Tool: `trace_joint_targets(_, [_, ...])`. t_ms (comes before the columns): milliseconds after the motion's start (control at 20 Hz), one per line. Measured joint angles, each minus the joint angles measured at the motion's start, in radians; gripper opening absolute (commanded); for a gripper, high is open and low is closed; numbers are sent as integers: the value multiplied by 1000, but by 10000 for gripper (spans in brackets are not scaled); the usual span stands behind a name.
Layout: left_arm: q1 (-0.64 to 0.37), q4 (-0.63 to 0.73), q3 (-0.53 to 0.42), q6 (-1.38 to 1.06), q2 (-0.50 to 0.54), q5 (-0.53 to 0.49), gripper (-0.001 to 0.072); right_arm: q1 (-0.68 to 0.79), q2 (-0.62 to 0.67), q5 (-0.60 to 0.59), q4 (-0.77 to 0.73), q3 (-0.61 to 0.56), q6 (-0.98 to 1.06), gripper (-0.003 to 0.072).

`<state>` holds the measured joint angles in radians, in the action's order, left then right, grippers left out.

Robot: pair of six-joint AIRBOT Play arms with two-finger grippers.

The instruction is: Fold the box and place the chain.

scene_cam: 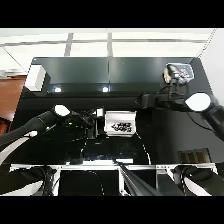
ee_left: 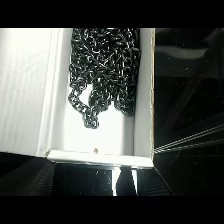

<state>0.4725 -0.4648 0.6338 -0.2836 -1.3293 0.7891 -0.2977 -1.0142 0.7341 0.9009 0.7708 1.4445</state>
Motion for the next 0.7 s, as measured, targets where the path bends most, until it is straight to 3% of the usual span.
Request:
trace_joint_targets(150, [0, 0, 0, 0, 0, 0, 330, -64, -51, -12, -18, 6, -202, 662])
trace_joint_targets(450, [0, 1, 0, 0, 0, 0, 331, -105, -59, 90, -11, 40, -727, 663])
trace_joint_targets(700, [0, 2, 0, 0, 0, 0, 332, -110, -80, 190, -57, 31, -979, 663])
